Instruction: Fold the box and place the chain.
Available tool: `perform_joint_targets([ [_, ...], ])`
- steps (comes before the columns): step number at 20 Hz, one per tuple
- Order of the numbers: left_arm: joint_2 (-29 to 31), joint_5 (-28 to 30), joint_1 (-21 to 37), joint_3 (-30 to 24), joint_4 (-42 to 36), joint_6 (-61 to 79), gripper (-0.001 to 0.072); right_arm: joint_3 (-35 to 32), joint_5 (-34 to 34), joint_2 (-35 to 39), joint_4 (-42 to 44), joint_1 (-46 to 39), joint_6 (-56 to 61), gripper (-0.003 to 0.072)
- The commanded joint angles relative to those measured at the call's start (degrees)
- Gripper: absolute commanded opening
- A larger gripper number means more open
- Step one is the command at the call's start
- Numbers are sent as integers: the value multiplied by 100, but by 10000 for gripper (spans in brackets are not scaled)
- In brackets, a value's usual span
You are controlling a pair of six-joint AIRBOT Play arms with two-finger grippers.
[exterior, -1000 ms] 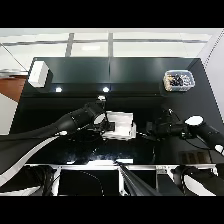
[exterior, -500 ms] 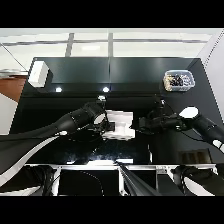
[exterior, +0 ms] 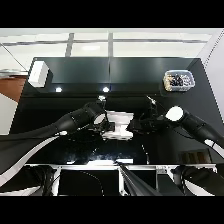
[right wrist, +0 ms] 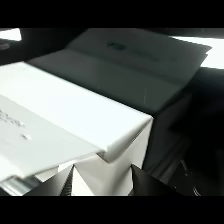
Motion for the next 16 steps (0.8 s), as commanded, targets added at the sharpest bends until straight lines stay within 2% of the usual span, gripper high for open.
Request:
perform_joint_targets([
  [1, 0, -7, 0, 0, 2, 20, 31, 271, -70, -149, -557, 319, 752, 398],
  [9, 0, -28, 0, 0, 4, 85, 31, 841, 426, -289, -2312, 911, 2090, 398],
  [14, 0, -15, 0, 0, 20, 85, 31, 903, 704, -291, -2393, 938, 2376, 397],
  [15, -2, 2, 0, 0, 24, 85, 31, 903, 743, -291, -2398, 964, 2459, 365],
  [16, -2, 13, 0, 0, 24, 85, 31, 918, 748, -297, -2398, 994, 2529, 364],
])
